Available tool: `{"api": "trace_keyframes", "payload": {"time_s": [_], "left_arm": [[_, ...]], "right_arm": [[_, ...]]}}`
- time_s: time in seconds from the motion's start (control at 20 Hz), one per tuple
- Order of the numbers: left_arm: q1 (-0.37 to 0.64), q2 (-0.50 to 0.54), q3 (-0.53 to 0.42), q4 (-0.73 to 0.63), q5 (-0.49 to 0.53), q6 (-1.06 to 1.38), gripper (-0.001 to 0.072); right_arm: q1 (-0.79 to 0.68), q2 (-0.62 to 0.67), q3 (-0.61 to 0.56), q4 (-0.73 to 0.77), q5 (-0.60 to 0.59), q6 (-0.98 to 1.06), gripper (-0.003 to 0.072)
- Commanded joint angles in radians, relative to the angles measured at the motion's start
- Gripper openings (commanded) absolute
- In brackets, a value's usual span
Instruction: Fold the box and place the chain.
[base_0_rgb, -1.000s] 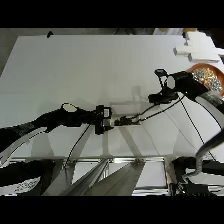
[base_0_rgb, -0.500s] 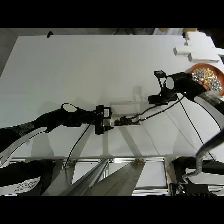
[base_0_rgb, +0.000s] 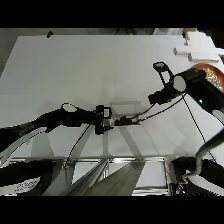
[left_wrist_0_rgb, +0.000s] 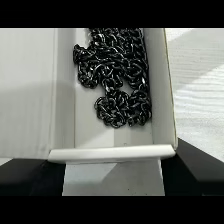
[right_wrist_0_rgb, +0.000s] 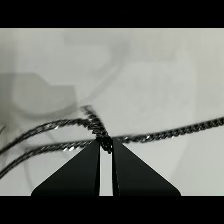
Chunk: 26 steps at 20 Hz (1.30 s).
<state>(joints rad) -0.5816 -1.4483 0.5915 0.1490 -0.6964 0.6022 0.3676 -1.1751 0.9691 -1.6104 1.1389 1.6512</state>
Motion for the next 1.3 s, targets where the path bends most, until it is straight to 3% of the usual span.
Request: {"api": "trace_keyframes", "payload": {"time_s": [0.0, 0.3, 0.65, 1.05, 1.25], "left_arm": [[0.0, 0.0, 0.0, 0.0, 0.0, 0.0, 0.0209], [0.0, 0.0, 0.0, 0.0, 0.0, 0.0, 0.0209], [0.0, 0.0, 0.0, 0.0, 0.0, 0.0, 0.0209], [0.0, 0.0, 0.0, 0.0, 0.0, 0.0, 0.0209], [0.0, 0.0, 0.0, 0.0, 0.0, 0.0, 0.0209]], "right_arm": [[0.098, 0.162, 0.001, 0.047, 0.048, -0.002, 0.0016], [0.295, 0.263, 0.001, 0.204, 0.036, 0.001, 0.0016], [0.433, 0.262, 0.001, 0.22, -0.195, 0.054, 0.0017], [0.432, 0.111, -0.094, 0.195, -0.248, 0.053, 0.0021], [0.432, 0.052, -0.092, 0.177, -0.243, 0.053, 0.0183]]}}
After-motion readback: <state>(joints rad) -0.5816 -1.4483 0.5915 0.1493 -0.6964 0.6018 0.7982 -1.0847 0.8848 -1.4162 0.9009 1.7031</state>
